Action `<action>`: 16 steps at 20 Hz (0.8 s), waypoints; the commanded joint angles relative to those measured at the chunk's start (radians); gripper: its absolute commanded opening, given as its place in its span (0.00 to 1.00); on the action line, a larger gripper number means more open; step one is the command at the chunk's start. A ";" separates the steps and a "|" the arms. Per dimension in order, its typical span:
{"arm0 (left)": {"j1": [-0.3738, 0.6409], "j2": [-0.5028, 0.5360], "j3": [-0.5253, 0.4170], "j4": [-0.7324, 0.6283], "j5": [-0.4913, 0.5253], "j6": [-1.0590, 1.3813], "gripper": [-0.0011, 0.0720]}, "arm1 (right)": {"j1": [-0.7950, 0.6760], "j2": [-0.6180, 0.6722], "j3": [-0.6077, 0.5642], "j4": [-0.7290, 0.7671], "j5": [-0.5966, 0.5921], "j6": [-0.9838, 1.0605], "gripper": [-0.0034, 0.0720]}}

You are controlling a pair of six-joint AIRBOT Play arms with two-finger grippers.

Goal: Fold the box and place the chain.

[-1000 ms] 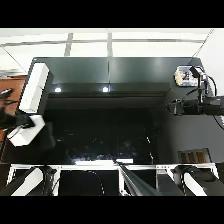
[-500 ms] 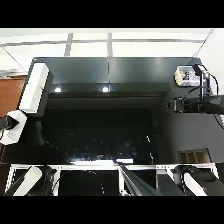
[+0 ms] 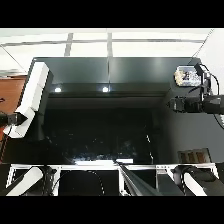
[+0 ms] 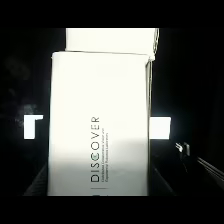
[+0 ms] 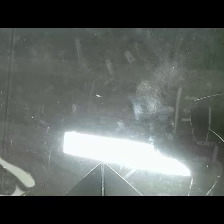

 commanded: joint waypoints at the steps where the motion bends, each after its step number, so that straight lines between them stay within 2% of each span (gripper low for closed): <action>1: -0.014 -0.019 -0.001 -0.039 0.071 0.004 0.99 | 0.000 0.000 0.000 0.000 -0.002 0.006 0.07; 3: -0.039 -0.008 0.032 -0.073 0.086 0.003 0.99 | 0.000 0.000 0.000 0.001 -0.010 0.006 0.07; 5: -0.079 0.012 0.109 -0.135 0.084 0.003 0.99 | 0.009 0.000 0.000 0.008 -0.021 -0.027 0.07; 8: -0.163 0.055 0.241 -0.319 0.038 -0.094 0.98 | 0.045 0.000 0.000 -0.031 -0.052 -0.081 0.07; 9: -0.193 0.072 0.262 -0.371 0.012 -0.154 0.79 | 0.056 0.000 0.000 -0.046 -0.077 -0.081 0.07; 10: -0.227 0.095 0.265 -0.404 -0.017 -0.214 0.28 | 0.063 0.000 0.000 -0.050 -0.109 -0.081 0.07; 11: -0.266 0.114 0.257 -0.416 -0.044 -0.229 0.05 | 0.066 0.000 0.000 -0.053 -0.142 -0.081 0.07; 13: -0.391 0.182 0.179 -0.417 -0.015 -0.152 0.05 | 0.068 -0.001 -0.023 -0.084 -0.250 -0.089 0.07; 14: -0.464 0.229 0.111 -0.408 0.054 -0.119 0.05 | 0.068 -0.001 -0.057 -0.087 -0.335 -0.089 0.07; 16: -0.596 0.315 -0.042 -0.348 0.264 -0.131 0.05 | 0.068 -0.001 -0.129 -0.090 -0.486 -0.088 0.07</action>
